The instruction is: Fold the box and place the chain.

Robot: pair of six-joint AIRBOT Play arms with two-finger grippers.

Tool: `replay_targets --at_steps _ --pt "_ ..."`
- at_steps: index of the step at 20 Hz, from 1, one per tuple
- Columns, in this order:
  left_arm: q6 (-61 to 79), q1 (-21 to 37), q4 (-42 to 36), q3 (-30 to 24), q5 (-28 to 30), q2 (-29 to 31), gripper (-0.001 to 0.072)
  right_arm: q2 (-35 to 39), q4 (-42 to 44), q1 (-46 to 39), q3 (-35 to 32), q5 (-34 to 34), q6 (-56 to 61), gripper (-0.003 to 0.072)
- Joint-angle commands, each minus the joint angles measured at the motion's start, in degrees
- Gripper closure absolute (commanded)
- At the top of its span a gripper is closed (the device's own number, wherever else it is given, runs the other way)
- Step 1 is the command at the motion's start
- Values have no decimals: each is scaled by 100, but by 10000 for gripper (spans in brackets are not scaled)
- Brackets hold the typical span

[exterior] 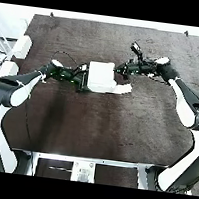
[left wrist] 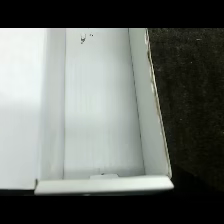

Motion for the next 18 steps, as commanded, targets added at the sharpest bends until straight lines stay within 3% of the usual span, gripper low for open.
replay_targets --at_steps 1,12,18 --pt "0 0 2 0 4 0 352 -273 -387 52 291 31 433 684" --pt "2 0 4 0 4 0 351 -466 -817 188 291 496 855 684" --pt "2 0 4 0 4 0 352 345 -796 90 356 610 723 684"
